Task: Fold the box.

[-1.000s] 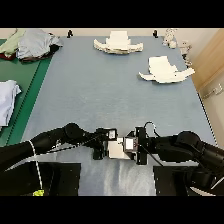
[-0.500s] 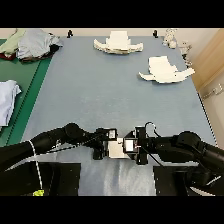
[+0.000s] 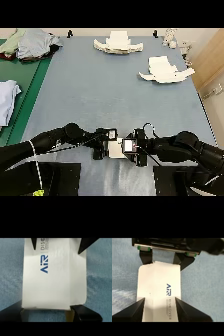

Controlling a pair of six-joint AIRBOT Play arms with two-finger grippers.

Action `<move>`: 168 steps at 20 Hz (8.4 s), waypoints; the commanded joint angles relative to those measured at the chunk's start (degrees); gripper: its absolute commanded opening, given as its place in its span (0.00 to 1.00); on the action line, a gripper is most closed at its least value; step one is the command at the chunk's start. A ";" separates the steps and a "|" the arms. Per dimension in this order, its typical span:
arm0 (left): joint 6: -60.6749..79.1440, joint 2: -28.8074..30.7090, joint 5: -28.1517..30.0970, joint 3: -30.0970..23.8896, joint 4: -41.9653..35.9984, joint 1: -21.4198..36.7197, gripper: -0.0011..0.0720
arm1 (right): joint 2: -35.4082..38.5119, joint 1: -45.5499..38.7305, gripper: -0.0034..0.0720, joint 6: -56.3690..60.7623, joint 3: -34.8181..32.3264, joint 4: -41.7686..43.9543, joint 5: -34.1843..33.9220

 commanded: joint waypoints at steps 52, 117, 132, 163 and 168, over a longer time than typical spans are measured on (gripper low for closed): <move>0.00 0.04 0.02 0.04 0.00 0.00 0.73 | 4.37 16.44 0.71 39.93 -0.72 -47.93 7.13; 0.00 0.04 0.02 0.04 0.00 0.00 0.73 | 3.34 11.50 0.05 78.55 -17.70 -33.62 35.15; 0.00 0.04 0.02 0.04 0.00 0.00 0.73 | 8.46 11.21 0.05 78.23 -16.92 -35.26 35.19; 0.00 0.04 0.07 0.04 -0.02 0.00 0.73 | -31.89 -35.76 0.05 68.70 36.48 -24.76 -31.15; -1.22 0.11 0.07 0.15 -0.02 0.15 0.73 | -31.87 -35.74 0.05 68.78 36.48 -24.55 -31.36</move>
